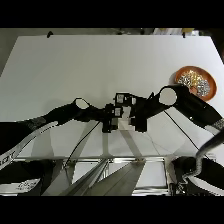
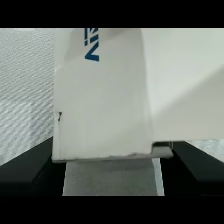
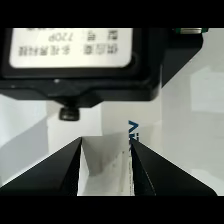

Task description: Fold the box and place the chain.

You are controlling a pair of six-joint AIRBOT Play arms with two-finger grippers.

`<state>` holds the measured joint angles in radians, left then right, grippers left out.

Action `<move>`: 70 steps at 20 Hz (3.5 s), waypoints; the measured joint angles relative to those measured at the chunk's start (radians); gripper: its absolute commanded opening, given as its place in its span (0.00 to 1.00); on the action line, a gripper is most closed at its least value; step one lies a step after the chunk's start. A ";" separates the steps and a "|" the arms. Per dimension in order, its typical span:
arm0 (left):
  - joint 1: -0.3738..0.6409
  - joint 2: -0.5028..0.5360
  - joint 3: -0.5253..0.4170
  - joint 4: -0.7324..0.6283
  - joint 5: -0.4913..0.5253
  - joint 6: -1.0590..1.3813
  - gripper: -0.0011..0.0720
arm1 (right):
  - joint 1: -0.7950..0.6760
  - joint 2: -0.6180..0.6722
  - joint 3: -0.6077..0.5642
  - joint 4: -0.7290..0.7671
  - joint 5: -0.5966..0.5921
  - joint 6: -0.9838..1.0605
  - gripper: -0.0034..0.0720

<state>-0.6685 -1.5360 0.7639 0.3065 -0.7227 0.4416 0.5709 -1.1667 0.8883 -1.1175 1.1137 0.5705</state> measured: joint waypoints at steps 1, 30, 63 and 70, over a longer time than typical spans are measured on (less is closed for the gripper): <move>0.000 0.000 0.000 0.000 0.000 0.000 0.22 | 0.001 0.001 -0.002 -0.005 -0.010 0.000 0.49; 0.000 0.000 0.000 0.000 0.000 0.000 0.22 | 0.051 0.072 -0.060 -0.035 -0.027 -0.003 0.49; 0.000 0.000 0.000 0.000 0.000 0.000 0.22 | 0.051 0.107 -0.082 -0.081 -0.133 0.005 0.27; 0.000 0.000 0.000 0.000 0.000 0.000 0.22 | 0.051 0.108 -0.082 -0.080 -0.149 0.047 0.27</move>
<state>-0.6689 -1.5360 0.7639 0.3061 -0.7227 0.4416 0.6220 -1.0592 0.8062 -1.1973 0.9646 0.6178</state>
